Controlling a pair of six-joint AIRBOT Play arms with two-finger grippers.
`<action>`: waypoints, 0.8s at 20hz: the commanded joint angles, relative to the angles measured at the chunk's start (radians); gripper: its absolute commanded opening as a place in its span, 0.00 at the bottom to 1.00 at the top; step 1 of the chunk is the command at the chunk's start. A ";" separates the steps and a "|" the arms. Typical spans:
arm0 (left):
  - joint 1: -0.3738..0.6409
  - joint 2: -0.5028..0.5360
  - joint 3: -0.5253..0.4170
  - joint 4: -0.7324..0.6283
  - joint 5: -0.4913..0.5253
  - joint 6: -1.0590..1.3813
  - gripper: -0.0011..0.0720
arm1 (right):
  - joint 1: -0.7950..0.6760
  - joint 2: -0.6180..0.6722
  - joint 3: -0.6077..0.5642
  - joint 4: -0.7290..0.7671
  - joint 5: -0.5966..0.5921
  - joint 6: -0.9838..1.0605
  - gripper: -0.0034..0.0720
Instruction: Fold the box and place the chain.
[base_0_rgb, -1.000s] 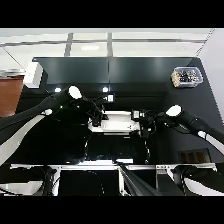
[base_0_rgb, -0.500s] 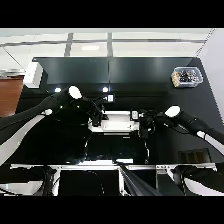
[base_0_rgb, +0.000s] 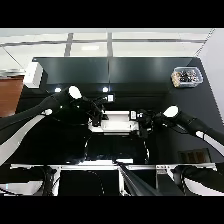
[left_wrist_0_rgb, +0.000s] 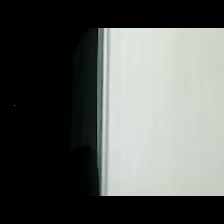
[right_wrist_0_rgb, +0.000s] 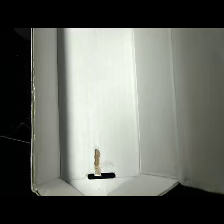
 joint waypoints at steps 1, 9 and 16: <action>0.000 0.000 0.001 0.000 0.000 0.001 0.05 | 0.007 -0.001 0.001 -0.010 -0.012 0.009 0.88; 0.000 0.000 0.001 0.000 0.000 0.001 0.05 | 0.011 -0.002 0.001 -0.016 -0.017 0.013 0.88; 0.000 0.000 0.001 -0.005 -0.006 0.000 0.05 | 0.011 -0.002 0.001 -0.016 -0.016 0.013 0.68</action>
